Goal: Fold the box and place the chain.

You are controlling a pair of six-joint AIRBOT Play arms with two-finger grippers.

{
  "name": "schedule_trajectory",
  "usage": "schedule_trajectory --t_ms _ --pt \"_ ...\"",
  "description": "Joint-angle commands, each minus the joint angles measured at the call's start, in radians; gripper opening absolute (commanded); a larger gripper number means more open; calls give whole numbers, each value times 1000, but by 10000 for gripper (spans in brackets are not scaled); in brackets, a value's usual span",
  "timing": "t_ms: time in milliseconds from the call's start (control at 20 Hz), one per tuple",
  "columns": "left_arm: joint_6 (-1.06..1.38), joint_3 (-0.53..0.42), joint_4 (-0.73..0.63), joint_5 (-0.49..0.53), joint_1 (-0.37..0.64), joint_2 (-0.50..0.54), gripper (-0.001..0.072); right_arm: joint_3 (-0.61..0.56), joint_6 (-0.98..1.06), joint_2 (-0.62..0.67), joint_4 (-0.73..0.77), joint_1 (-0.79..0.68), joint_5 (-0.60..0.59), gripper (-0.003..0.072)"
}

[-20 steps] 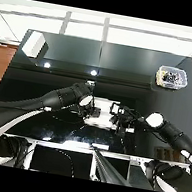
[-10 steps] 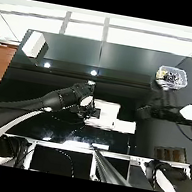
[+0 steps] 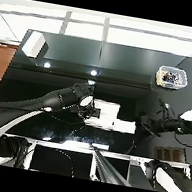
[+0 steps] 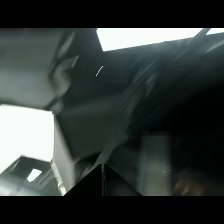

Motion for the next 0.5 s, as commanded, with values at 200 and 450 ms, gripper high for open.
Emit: schedule_trajectory --t_ms 200,450 --pt "0 0 0 4 2 0 24 2 -275 -127 369 124 13 14" --pt "0 0 0 3 2 0 24 119 -320 -126 382 123 100 604"
